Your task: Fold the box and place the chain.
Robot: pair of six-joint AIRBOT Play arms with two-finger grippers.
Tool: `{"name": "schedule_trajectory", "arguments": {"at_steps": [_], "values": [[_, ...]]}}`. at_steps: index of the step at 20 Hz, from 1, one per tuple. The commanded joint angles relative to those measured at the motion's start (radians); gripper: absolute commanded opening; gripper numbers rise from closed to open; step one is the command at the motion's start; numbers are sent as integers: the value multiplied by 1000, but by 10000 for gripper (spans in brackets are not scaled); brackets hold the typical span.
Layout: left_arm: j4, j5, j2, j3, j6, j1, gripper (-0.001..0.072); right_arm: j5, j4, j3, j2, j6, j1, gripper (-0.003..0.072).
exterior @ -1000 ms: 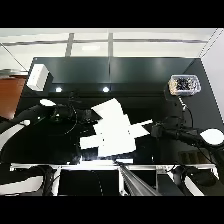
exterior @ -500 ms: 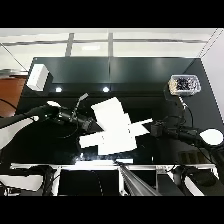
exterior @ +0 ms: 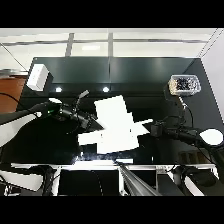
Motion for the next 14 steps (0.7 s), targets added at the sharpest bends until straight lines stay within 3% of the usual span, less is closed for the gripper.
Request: {"name": "schedule_trajectory", "arguments": {"at_steps": [1,4,5,14], "values": [[0,-16,-4,16,21,0,552,3,-3,-1,0,1,0,22],[8,-19,-4,25,45,0,464,3,-3,-1,0,1,0,22],[8,-19,-4,26,52,0,383,3,-7,-1,0,1,0,22],[68,-17,-4,55,29,-4,370,25,-52,-1,0,28,0,22]]}}
